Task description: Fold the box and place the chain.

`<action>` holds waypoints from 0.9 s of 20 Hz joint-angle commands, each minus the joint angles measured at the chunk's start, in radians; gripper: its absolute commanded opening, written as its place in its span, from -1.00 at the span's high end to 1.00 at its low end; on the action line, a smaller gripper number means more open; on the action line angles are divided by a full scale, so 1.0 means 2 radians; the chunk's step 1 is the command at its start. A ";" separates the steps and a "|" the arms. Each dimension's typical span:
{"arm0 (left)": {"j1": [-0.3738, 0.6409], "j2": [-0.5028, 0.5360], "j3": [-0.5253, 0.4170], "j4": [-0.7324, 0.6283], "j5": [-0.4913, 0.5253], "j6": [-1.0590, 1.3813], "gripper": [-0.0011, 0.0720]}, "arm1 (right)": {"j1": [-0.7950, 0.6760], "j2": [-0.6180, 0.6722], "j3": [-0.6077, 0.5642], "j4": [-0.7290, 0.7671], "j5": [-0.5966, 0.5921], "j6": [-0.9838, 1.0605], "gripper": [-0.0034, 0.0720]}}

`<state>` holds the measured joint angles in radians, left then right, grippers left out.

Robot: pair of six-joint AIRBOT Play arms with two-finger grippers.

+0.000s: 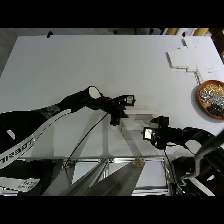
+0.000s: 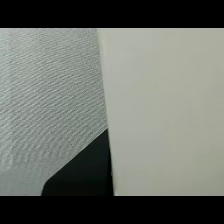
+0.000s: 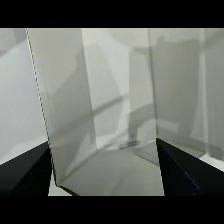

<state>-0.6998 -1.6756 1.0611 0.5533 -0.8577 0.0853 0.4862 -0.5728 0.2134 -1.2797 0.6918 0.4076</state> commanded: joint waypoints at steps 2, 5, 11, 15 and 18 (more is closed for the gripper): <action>0.000 0.000 0.000 0.000 0.000 0.000 0.94 | -0.016 0.000 0.020 0.025 0.006 -0.038 -0.90; 0.000 0.000 0.000 0.000 0.000 0.000 0.94 | -0.029 -0.016 0.035 0.023 0.016 -0.038 -0.90; 0.000 0.000 0.000 0.000 0.000 0.000 0.94 | -0.103 -0.052 0.050 0.062 0.039 -0.084 -0.88; 0.000 0.000 0.000 0.000 0.000 0.000 0.94 | -0.132 -0.052 0.050 0.113 0.040 -0.142 -0.88; 0.000 0.000 0.000 0.000 0.000 0.000 0.94 | -0.163 -0.058 0.050 0.158 0.040 -0.201 -0.88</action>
